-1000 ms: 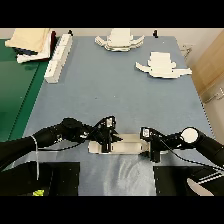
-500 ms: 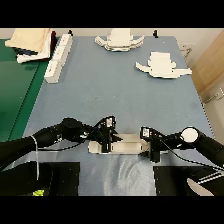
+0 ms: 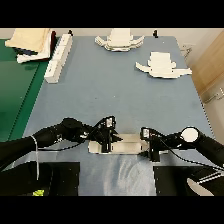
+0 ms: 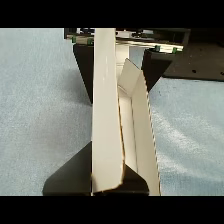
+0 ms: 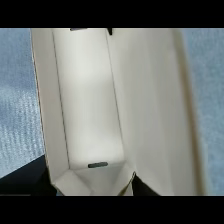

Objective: Fold the box.

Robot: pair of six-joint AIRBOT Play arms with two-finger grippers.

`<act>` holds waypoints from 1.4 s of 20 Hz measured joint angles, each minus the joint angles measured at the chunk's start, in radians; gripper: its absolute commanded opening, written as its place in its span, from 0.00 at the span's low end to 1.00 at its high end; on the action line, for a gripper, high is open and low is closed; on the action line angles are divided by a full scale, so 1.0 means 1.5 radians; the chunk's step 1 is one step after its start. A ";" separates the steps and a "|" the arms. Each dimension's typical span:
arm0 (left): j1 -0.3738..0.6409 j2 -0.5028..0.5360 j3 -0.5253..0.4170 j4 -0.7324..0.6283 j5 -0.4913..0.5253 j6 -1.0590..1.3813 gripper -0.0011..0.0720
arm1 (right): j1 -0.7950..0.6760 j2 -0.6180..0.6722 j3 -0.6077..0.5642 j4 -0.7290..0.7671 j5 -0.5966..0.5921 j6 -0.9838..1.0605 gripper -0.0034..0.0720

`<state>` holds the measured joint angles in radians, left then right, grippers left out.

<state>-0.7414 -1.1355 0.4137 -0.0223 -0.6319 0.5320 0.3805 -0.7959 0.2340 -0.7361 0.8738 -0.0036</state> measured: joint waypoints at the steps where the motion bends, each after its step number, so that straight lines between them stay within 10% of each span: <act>1: 0.000 0.000 0.000 0.000 0.000 0.000 0.04 | 0.000 -0.004 0.000 0.001 -0.001 -0.001 0.83; 28: 0.000 0.001 0.000 0.000 0.000 0.000 0.04 | 0.000 -0.010 -0.003 -0.044 -0.042 0.021 0.73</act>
<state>-0.7410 -1.1339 0.4137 -0.0223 -0.6319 0.5316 0.3809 -0.8104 0.2302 -0.8021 0.8108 0.0277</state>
